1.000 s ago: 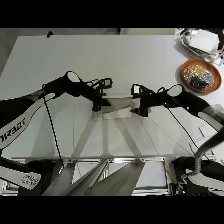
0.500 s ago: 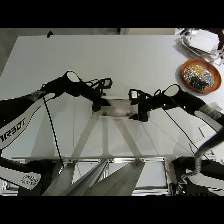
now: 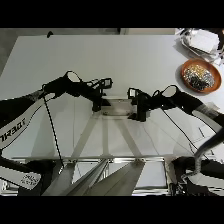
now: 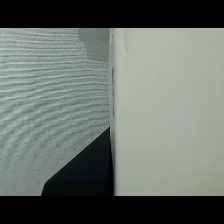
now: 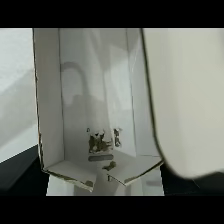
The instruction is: Fold the box and place the chain.
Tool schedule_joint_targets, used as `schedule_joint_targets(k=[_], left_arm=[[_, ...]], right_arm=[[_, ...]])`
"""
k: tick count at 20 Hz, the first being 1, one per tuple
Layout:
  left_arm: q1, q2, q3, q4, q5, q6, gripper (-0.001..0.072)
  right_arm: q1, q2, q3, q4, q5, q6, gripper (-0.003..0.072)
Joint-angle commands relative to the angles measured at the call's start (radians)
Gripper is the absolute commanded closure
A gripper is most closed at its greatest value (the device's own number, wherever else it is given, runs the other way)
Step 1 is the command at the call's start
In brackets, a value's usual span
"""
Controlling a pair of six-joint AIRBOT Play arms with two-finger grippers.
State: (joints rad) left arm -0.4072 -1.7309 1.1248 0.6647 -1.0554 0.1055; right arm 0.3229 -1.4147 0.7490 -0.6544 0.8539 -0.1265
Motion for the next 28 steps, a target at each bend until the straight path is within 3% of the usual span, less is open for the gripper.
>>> schedule_joint_targets(k=[1,6,8,10,12,14,17,28], left_arm=[[0.000,0.000,0.000,0.002,0.000,0.002,0.0698],[0.000,0.000,0.000,0.002,0.000,0.002,0.0698],[0.000,0.000,0.000,0.002,0.000,0.002,0.0698],[0.000,0.000,0.000,0.002,0.000,0.002,0.0698],[0.000,0.000,0.000,0.002,0.000,0.002,0.0698],[0.000,0.000,0.000,0.002,0.000,0.002,0.0698],[0.000,0.000,0.000,0.002,0.000,0.002,0.0698],[0.000,0.000,0.000,0.002,0.000,0.002,0.0698]], right_arm=[[0.020,-0.024,0.001,-0.003,-0.026,0.015,-0.0002],[0.021,-0.032,0.001,-0.005,-0.048,0.014,0.0044],[0.021,-0.036,0.001,-0.028,-0.058,0.014,0.0147],[0.021,-0.037,0.001,-0.034,-0.059,0.014,0.0163],[0.021,-0.037,0.001,-0.035,-0.060,0.014,0.0263],[0.021,-0.037,0.001,-0.048,-0.060,0.014,0.0287],[0.021,-0.037,0.001,-0.049,-0.061,0.014,0.0388],[0.021,-0.037,0.001,-0.048,-0.058,0.017,0.0386]])
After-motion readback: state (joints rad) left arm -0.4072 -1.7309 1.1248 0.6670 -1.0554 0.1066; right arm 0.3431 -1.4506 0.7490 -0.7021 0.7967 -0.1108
